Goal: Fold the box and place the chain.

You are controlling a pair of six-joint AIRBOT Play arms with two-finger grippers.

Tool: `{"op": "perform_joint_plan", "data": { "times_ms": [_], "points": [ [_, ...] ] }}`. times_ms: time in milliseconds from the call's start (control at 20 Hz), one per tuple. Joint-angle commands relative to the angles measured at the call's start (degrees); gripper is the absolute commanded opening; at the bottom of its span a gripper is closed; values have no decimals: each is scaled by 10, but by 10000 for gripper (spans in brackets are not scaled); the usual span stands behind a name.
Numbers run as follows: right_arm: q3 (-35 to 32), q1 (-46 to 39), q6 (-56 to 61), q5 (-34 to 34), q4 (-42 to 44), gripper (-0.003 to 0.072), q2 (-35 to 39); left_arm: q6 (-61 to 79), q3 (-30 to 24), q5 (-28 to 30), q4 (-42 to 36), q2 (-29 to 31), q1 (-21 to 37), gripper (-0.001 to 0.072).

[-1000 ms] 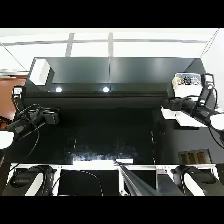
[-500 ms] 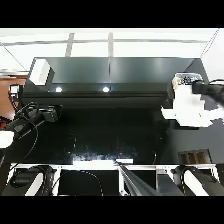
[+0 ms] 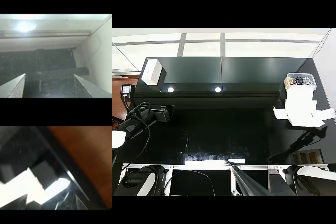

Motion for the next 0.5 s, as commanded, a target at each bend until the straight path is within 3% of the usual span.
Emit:
{"op": "perform_joint_plan", "data": {
  "times_ms": [0,150,200,250,300,400,450],
  "points": [
    [68,-15,-131,120,49,720,-84,0,0,-1,0,0,0,707],
    [99,18,-154,120,49,720,-124,-1,0,-1,0,0,0,708],
    [104,28,-154,127,50,659,-135,-1,0,-2,0,0,0,708],
    [104,37,-154,133,50,551,-146,-1,0,-5,0,0,0,707],
    [104,45,-154,134,48,549,-152,-1,0,-9,0,0,0,708],
    [106,57,-163,134,48,212,-152,-1,0,-18,-2,0,0,707],
    [107,61,-169,146,47,4,-151,-1,0,-24,-2,0,0,707]
  ]
}}
